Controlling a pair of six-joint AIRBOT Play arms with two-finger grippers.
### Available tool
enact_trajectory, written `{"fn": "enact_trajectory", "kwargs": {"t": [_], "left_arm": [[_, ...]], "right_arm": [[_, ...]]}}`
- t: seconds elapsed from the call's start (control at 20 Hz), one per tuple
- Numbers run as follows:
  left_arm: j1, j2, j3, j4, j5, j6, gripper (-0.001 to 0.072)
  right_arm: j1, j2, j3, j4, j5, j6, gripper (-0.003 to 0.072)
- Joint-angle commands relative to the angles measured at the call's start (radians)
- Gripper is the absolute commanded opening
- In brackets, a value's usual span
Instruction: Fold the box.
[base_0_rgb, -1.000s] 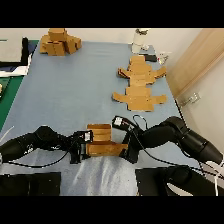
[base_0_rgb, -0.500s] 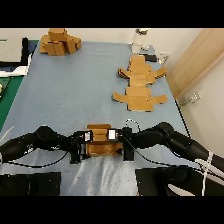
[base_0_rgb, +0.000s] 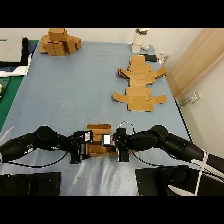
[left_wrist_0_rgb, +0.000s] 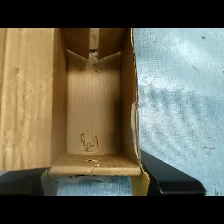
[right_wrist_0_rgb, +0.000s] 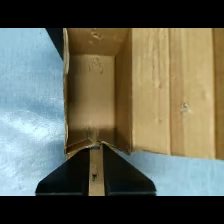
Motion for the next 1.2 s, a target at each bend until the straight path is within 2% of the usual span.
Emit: {"fn": "enact_trajectory", "kwargs": {"t": [0.0,0.05,0.1,0.3,0.4,0.5,0.55,0.6,0.7,0.8,0.9,1.0,1.15], "left_arm": [[0.000,0.001,0.000,0.000,0.000,0.000,0.0520],[0.000,0.001,0.000,0.000,0.000,0.000,0.0520],[0.000,0.001,0.000,0.000,0.000,0.000,0.0520],[-0.001,0.001,0.000,0.000,0.000,0.000,0.0520],[0.000,0.001,0.000,0.000,0.000,0.000,0.0520],[-0.001,0.001,0.000,0.000,0.000,0.000,0.0520],[-0.001,0.001,0.000,0.000,0.000,0.000,0.0520],[0.000,0.001,0.000,0.000,0.000,0.000,0.0520],[-0.001,0.001,0.000,0.000,0.000,0.000,0.0520],[0.000,0.001,0.000,0.000,0.000,0.000,0.0520],[-0.001,0.001,0.000,0.000,0.000,0.000,0.0520],[-0.001,0.001,0.000,0.000,0.000,0.000,0.0520],[0.000,0.001,0.000,0.000,0.000,0.000,0.0520]], "right_arm": [[0.013,-0.037,-0.001,0.050,0.044,-0.015,0.0286],[0.013,-0.047,-0.001,0.074,0.042,-0.015,0.0533],[0.012,-0.051,-0.001,0.091,0.041,-0.015,0.0590],[0.011,-0.052,-0.001,0.093,0.038,0.008,0.0586],[0.009,-0.042,0.001,0.075,0.023,0.051,0.0557],[0.009,-0.009,0.021,-0.046,-0.050,0.216,0.0252],[0.008,0.014,0.039,-0.155,-0.101,0.418,0.0219],[0.004,0.038,0.061,-0.267,-0.169,0.628,0.0218],[-0.004,0.087,0.109,-0.484,-0.357,0.990,0.0005],[-0.020,0.134,0.133,-0.709,-0.519,1.300,0.0005],[-0.063,0.158,0.132,-0.858,-0.631,1.508,0.0005],[-0.138,0.158,0.132,-0.857,-0.683,1.587,0.0005],[-0.225,0.146,0.090,-0.689,-0.605,1.581,0.0005]]}}
